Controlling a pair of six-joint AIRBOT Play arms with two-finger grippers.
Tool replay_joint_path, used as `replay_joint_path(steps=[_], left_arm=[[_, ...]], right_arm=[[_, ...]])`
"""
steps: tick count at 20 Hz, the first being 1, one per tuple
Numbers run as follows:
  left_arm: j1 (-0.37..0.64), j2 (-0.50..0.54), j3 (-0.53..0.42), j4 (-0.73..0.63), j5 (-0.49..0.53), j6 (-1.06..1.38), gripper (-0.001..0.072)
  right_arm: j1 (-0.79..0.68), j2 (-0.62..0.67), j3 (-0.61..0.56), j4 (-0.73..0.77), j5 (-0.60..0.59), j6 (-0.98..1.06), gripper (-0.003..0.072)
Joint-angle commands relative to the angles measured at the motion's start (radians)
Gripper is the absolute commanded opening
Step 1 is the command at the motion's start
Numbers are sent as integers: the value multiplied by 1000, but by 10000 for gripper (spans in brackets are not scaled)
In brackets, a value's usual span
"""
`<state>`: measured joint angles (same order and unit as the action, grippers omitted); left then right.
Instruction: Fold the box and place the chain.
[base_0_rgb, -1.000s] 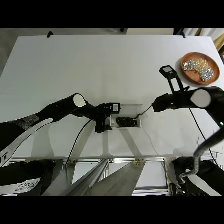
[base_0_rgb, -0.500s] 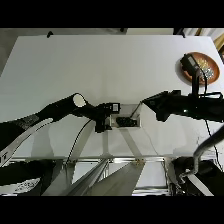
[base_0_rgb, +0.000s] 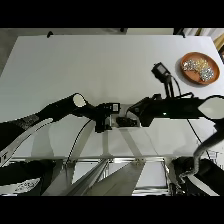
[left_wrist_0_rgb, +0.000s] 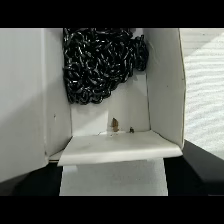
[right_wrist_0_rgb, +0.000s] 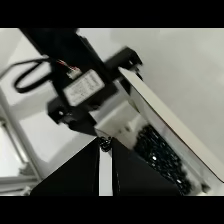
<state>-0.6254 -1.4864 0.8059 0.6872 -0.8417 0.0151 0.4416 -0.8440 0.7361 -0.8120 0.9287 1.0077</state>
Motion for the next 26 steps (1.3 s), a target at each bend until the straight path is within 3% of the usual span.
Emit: replay_joint_path(steps=[1,4,8,9,11,14,17,18,19,22,24,26], left_arm=[[0,1,1,0,0,0,10],[0,1,0,0,0,0,10],[0,1,1,0,0,0,10],[0,1,0,0,0,0,10],[0,1,1,0,0,0,10],[0,1,1,0,0,0,10],[0,1,1,0,0,0,10],[0,1,1,0,0,0,10],[0,1,0,0,0,0,10],[0,1,0,0,0,0,10],[0,1,0,0,0,0,10],[0,1,1,0,0,0,10]], right_arm=[[30,-77,0,-191,-18,134,16],[30,-77,0,-333,23,240,17],[30,-89,-1,-339,15,249,20],[30,-95,-1,-337,20,249,50],[31,-105,-1,-323,40,249,193],[31,-100,5,-246,53,248,213],[30,-76,89,-228,58,240,194],[30,-68,143,-273,59,240,70],[30,-63,197,-341,59,241,12],[-37,-74,281,-468,-47,215,10],[-150,-129,281,-357,-74,137,9],[-266,-237,283,-123,13,-50,9]])
